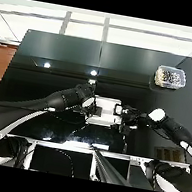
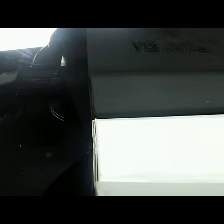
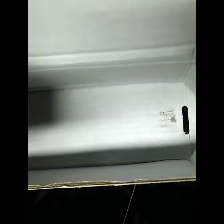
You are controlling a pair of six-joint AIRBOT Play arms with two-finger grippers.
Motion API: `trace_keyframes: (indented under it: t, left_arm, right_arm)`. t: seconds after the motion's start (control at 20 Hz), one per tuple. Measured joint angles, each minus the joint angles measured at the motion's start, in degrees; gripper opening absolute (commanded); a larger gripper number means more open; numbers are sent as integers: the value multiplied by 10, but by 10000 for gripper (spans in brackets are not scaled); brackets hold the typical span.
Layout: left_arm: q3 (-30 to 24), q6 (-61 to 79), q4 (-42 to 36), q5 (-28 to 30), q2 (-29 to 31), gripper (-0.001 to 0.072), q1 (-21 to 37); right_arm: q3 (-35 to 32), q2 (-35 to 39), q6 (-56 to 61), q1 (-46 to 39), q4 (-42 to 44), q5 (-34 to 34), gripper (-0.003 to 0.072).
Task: Fold the box and place the chain.
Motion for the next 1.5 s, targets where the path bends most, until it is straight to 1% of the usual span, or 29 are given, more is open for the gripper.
trace_keyframes:
  t: [0.05,0.1,0.15,0.2,0.3,0.35,0.4,0.45,0.5,0.55,0.8,0.85,0.9,0.95,1.1,1.25,1.5]
  left_arm:
    - [2,1,0,-1,-1,51,0]
    - [3,3,1,-1,-2,244,0]
    - [7,5,1,0,-3,396,0]
    - [11,4,-1,6,-4,410,0]
    - [16,3,-2,3,-5,408,0]
    - [18,3,-1,-2,-5,378,0]
    - [20,3,-1,-2,-7,233,0]
    - [20,3,-1,-9,-9,120,0]
    - [21,3,1,-18,-12,95,0]
    - [22,3,0,-20,-14,34,0]
    - [25,1,-4,-30,-21,25,0]
    - [26,1,-3,-31,-21,25,0]
    - [27,1,-3,-31,-22,25,0]
    - [28,3,-3,-32,-22,25,0]
    - [31,8,-2,-35,-23,25,1]
    - [36,10,2,-35,-23,25,4]
    - [40,16,12,-42,-22,26,7]
  right_arm:
    - [0,0,0,0,0,0,177]
    - [0,0,0,0,0,0,177]
    - [0,0,-1,0,-1,-1,177]
    - [0,0,-1,0,-1,-1,177]
    - [0,0,-1,0,0,-1,177]
    - [0,0,-1,0,0,-1,177]
    - [0,0,-1,0,0,-1,177]
    - [0,0,-1,0,0,-1,177]
    - [0,0,-1,0,0,-1,177]
    - [0,0,0,0,0,-1,177]
    - [0,0,0,0,0,-1,178]
    - [0,0,0,0,0,-1,307]
    - [0,0,0,0,0,-1,547]
    - [0,0,4,0,0,-1,652]
    - [1,5,41,-1,-9,-6,652]
    - [5,28,87,-4,-53,-4,651]
    - [10,63,108,-5,-100,17,650]
